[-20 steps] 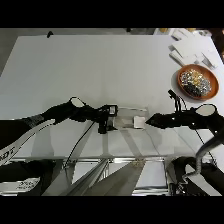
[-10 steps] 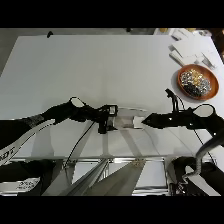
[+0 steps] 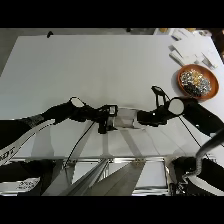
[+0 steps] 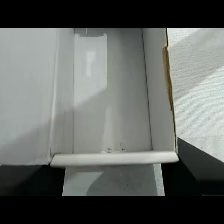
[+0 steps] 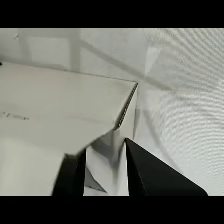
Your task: Fold the box and place the chain.
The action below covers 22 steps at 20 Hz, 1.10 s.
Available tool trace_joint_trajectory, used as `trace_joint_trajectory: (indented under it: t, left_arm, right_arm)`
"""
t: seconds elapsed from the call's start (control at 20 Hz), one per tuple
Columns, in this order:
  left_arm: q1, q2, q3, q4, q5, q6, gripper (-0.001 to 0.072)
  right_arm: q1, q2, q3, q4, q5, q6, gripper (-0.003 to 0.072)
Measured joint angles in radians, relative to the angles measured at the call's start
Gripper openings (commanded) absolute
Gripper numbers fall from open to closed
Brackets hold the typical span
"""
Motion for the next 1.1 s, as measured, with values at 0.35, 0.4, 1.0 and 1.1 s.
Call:
trace_joint_trajectory:
  t: [0.35,0.4,1.0,1.1]
  left_arm:
    - [0.0,0.0,0.0,0.0,0.0,0.0,0.0141]
    - [0.0,0.0,0.0,0.0,0.0,0.0,0.0141]
    - [0.001,0.0,0.0,-0.001,0.0,-0.004,0.0141]
    - [0.001,0.0,0.0,0.001,0.003,0.004,0.0141]
  right_arm:
    - [0.142,-0.116,0.05,-0.171,-0.003,0.327,0.0213]
    - [0.152,-0.124,0.052,-0.185,-0.004,0.357,0.0158]
    - [0.19,-0.153,0.06,-0.234,-0.033,0.425,0.0014]
    - [0.191,-0.153,0.06,-0.247,-0.028,0.404,0.0017]
